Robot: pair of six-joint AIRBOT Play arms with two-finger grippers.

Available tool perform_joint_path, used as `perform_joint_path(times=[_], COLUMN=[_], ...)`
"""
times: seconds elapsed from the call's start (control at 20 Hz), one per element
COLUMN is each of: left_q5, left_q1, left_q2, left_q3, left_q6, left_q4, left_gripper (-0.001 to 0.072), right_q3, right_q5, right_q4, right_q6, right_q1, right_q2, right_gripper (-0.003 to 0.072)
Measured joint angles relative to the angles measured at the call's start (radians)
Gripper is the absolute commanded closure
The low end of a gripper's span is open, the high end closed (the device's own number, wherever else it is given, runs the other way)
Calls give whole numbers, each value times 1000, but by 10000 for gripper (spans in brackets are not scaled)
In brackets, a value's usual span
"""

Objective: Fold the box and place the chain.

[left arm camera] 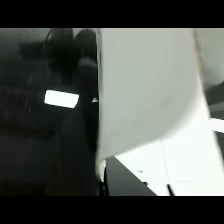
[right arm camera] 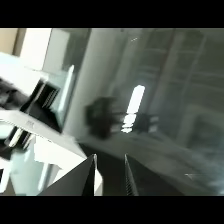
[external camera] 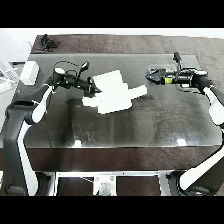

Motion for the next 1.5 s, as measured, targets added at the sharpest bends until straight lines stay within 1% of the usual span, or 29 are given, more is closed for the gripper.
perform_joint_path(times=[0.1, 0.3, 0.8, 1.1, 1.25, 1.5], left_q5=[-2, 18, 77, 141, 182, 192], left_q1=[-26, -39, -46, -96, -104, -111], left_q2=[5, 26, 101, 111, 112, 112], left_q3=[0, 0, 0, -1, 0, 0], left_q6=[-4, -11, -13, -19, -20, -19], left_q4=[17, 43, 110, 220, 240, 252], left_gripper=[696, 696, 696, 697, 696, 696], right_q3=[0, 0, -8, -48, -58, -62], right_q5=[13, 21, 39, 40, 40, 40], right_q4=[11, 16, 10, 7, 5, 2], right_q6=[-12, -25, -43, -57, -67, -76], right_q1=[3, 2, 1, 1, 1, 1], right_q2=[0, 0, 0, 0, 0, 0], right_gripper=[459, 461, 461, 461, 461, 462])
